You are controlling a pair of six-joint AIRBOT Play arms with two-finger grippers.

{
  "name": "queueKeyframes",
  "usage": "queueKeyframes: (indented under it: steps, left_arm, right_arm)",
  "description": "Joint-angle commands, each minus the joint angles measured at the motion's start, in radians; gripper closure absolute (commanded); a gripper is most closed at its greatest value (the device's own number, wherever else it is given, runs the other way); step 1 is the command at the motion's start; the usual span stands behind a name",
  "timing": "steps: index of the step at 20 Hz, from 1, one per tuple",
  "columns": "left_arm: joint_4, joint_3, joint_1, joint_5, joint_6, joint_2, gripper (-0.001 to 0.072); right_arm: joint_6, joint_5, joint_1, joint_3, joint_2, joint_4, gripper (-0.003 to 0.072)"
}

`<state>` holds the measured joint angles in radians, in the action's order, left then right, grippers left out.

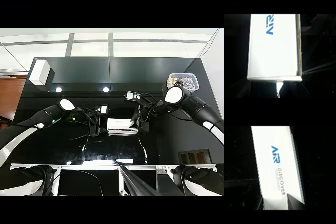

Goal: Fold the box and place the chain.

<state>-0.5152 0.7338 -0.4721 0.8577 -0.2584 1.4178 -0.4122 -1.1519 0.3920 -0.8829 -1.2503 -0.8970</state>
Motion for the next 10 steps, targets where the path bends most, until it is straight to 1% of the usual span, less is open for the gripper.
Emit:
queueKeyframes:
  steps: [1,8,9,10]
  left_arm:
    - [0.000,0.001,0.000,0.000,0.000,0.001,0.0378]
    - [0.000,0.001,0.000,0.000,0.000,0.001,0.0378]
    - [0.000,0.001,0.000,0.000,0.000,0.001,0.0378]
    - [0.000,0.001,0.000,0.000,0.000,0.001,0.0378]
  right_arm:
    - [0.002,-0.004,0.001,0.000,-0.001,-0.023,0.0369]
    - [0.001,0.003,0.001,0.000,-0.001,-0.022,0.0367]
    - [0.001,0.008,0.001,0.000,-0.001,-0.021,0.0352]
    - [0.001,0.011,0.001,0.000,-0.001,-0.020,0.0272]
